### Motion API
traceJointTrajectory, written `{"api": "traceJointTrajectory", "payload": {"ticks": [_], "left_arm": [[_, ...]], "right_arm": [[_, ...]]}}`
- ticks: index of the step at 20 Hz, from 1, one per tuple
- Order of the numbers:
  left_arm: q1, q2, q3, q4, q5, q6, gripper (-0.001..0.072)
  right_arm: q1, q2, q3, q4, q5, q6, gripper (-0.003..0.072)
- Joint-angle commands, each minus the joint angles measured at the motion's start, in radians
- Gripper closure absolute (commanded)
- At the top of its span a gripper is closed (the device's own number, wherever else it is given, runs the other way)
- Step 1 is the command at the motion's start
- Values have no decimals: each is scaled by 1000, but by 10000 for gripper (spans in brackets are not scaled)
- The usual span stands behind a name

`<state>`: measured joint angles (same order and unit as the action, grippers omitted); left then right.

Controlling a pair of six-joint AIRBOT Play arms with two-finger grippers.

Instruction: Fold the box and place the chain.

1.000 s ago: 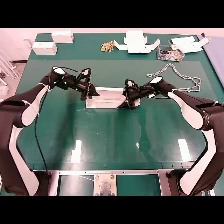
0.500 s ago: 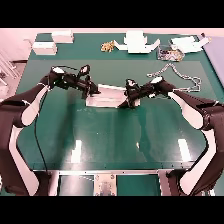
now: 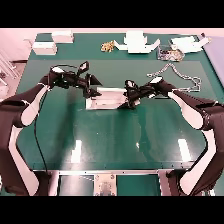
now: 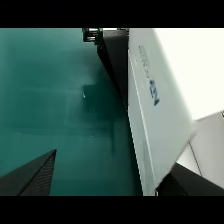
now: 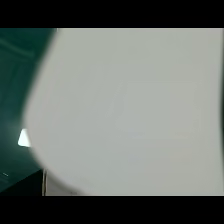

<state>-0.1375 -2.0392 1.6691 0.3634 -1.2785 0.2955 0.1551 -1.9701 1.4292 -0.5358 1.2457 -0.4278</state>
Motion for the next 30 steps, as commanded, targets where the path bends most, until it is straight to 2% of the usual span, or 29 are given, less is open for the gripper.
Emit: {"api": "traceJointTrajectory", "payload": {"ticks": [1, 9, 14, 17, 20, 23, 30], "left_arm": [[-1, 2, 1, -7, 4, -8, -11], [2, 2, 1, -39, 6, 8, -11], [2, 2, 1, -74, 78, -2, -11], [7, 0, 0, -60, 44, -6, -11], [56, 1, 0, -168, -120, 93, -11], [129, 1, 0, -227, -171, 89, -11], [152, 2, 0, -238, -269, 103, -11]], "right_arm": [[-1, 0, 0, 3, -3, 2, 120], [-1, 0, 0, 3, -3, 2, 120], [-1, 0, 0, 3, -3, 2, 120], [-1, 0, 0, 3, -3, 2, 120], [0, 0, 0, 3, -3, 2, 120], [-1, 0, 0, 3, -3, 2, 120], [0, 0, 0, 3, -3, 2, 120]]}}
